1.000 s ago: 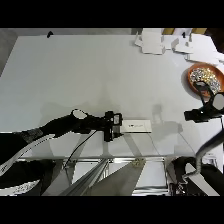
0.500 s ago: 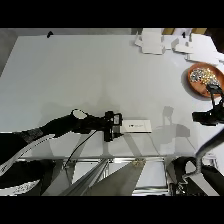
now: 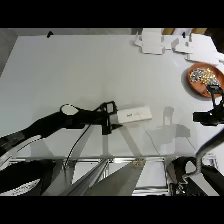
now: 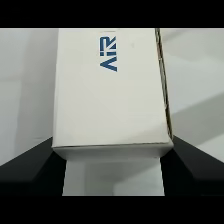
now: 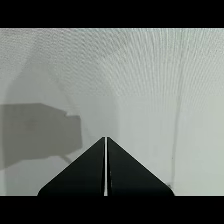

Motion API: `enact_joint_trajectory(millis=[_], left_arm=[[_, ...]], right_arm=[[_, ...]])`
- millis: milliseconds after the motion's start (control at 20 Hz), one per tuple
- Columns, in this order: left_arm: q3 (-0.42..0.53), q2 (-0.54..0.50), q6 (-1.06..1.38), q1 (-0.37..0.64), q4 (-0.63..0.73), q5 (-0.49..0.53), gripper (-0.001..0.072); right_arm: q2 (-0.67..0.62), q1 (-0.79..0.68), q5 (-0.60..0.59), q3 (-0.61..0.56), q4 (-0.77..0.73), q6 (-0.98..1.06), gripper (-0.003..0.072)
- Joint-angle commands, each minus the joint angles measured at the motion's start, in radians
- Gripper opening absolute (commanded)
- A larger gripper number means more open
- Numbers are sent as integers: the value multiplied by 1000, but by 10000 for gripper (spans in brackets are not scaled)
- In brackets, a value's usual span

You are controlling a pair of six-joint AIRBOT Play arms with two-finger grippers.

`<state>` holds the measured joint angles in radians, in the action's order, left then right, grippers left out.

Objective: Fold the box and place the chain.

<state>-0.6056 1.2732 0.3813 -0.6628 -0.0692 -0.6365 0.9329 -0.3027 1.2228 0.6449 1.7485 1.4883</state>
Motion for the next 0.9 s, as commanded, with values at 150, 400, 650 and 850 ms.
enact_joint_trajectory(millis=[150, 400, 650, 850], left_arm=[[0, -312, -652, 337, -441, 31, 209], [0, -397, -1123, 684, -849, -27, 209], [3, -395, -1379, 958, -1106, -57, 209], [5, -389, -1400, 1098, -1126, -93, 210]], right_arm=[[1, -1, 0, 0, 0, 0, 19], [1, -1, 0, 0, 0, 0, 19], [1, -1, 0, 0, 0, 0, 19], [1, -1, 0, 0, 0, 0, 19]])
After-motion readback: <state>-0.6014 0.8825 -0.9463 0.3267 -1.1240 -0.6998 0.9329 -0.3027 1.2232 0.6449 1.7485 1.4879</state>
